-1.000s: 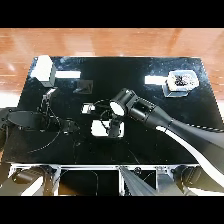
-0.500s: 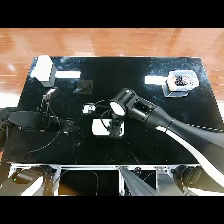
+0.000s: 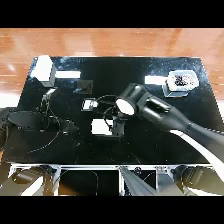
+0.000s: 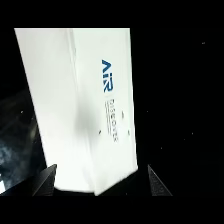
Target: Fold the box and place the chain.
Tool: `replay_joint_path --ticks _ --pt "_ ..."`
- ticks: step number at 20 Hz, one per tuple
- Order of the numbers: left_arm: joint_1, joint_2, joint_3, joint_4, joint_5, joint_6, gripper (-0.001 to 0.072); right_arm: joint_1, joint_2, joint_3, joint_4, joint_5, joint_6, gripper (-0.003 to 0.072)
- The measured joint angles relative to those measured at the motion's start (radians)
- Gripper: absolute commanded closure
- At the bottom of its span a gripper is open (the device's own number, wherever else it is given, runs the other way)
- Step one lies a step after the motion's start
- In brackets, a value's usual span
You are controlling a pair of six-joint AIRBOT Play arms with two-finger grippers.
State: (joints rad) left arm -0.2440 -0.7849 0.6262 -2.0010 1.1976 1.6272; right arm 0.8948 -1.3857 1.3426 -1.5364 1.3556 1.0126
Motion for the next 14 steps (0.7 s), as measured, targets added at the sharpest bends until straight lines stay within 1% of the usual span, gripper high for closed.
replay_joint_path --ticks 1,3,5,11,14 --pt "0.0 0.0 0.0 0.009 0.006 0.0 0.024 -0.004 0.022 0.0 0.0 0.006 0.01 -0.0034" --pt "0.0 0.0 0.0 0.019 0.018 0.0 0.024 -0.016 0.034 -0.008 -0.002 -0.022 0.013 -0.0034" --pt "0.0 0.0 0.0 0.023 0.024 0.0 0.024 -0.021 0.017 -0.014 0.007 -0.048 -0.002 -0.0034" --pt "0.0 0.0 0.0 0.029 0.033 0.0 0.024 -0.054 -0.026 -0.047 0.097 -0.095 -0.146 -0.0034" --pt "0.0 0.0 0.0 0.028 0.033 0.0 0.024 -0.062 -0.034 -0.063 0.128 -0.105 -0.173 -0.0034"
